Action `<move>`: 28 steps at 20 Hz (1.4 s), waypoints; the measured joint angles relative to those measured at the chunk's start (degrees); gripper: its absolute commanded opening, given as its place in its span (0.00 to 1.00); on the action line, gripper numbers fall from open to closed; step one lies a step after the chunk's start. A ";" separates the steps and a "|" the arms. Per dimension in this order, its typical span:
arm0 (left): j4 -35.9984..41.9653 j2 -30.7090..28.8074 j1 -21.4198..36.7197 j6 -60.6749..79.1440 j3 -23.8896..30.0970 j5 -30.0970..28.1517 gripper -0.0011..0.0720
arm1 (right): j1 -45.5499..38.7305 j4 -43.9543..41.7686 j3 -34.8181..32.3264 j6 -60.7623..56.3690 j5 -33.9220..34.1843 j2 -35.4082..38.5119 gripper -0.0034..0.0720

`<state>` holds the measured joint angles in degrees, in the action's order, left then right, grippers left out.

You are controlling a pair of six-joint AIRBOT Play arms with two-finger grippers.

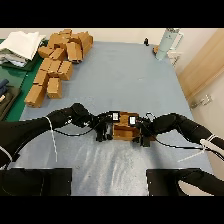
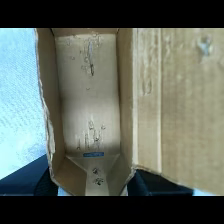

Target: Fold the box.

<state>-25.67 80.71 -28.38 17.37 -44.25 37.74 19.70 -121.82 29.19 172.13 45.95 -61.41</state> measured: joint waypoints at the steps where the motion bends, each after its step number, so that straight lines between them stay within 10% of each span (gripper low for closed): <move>1: -0.98 0.00 -0.07 -1.29 -0.13 -0.17 0.96 | 0.00 -0.02 0.00 0.00 -0.02 0.00 0.73; 28: -8.70 0.13 -4.44 -12.41 -2.89 0.07 0.96 | 0.00 -0.02 0.00 0.04 0.07 0.00 0.73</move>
<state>-34.37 80.84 -32.82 4.95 -47.13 37.80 19.70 -121.84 29.19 172.18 46.02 -61.41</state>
